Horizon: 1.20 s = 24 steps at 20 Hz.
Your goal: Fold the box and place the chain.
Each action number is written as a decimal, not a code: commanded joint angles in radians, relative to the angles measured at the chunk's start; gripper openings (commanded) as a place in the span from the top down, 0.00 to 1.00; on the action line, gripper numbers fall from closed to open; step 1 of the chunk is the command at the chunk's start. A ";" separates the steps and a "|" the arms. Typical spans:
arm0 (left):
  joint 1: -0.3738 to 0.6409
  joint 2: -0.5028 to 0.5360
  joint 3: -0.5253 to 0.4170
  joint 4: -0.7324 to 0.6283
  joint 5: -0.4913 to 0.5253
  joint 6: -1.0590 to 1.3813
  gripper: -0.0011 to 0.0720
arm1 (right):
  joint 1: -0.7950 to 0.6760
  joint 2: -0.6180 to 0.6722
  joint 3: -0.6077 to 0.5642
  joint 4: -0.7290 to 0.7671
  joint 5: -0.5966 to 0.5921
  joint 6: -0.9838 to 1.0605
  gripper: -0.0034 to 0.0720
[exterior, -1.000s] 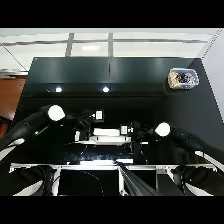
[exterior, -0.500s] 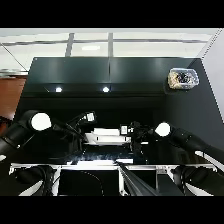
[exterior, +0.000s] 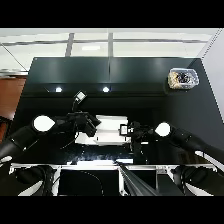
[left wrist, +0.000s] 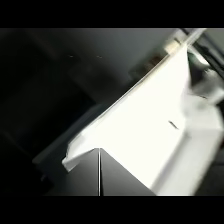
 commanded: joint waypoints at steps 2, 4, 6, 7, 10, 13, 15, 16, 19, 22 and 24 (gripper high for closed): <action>-0.034 -0.090 -0.005 -0.027 0.093 0.117 0.95 | 0.000 -0.001 -0.001 0.001 0.002 0.000 0.33; -0.046 -0.113 -0.005 -0.014 0.117 0.117 0.95 | 0.000 -0.001 -0.001 0.001 0.002 0.000 0.33; -0.046 -0.139 -0.005 0.014 0.103 0.117 0.95 | 0.000 -0.001 -0.001 0.001 0.002 0.000 0.33; -0.046 -0.153 -0.005 0.031 0.088 0.117 0.95 | 0.000 -0.001 -0.001 0.001 0.002 0.000 0.33; -0.046 -0.160 -0.004 0.040 0.064 0.117 0.95 | 0.000 -0.001 -0.001 0.001 0.002 0.000 0.33; -0.040 -0.133 0.020 0.139 0.029 0.109 0.95 | 0.000 -0.001 -0.001 0.001 0.002 0.000 0.33; -0.009 -0.085 0.038 0.241 -0.042 0.064 0.95 | 0.000 -0.001 -0.001 0.001 0.002 0.000 0.33; 0.021 -0.048 0.040 0.295 -0.080 0.024 0.95 | 0.000 -0.001 -0.001 0.001 0.002 0.000 0.33; 0.143 0.090 0.039 0.465 -0.248 -0.058 0.95 | 0.000 -0.001 -0.001 0.001 0.002 0.000 0.33; 0.306 0.214 0.036 0.520 -0.406 -0.051 0.95 | 0.000 -0.001 -0.001 0.001 0.002 0.000 0.33; 0.418 0.274 0.014 0.481 -0.484 0.025 0.94 | 0.000 -0.001 -0.001 0.001 0.002 0.000 0.33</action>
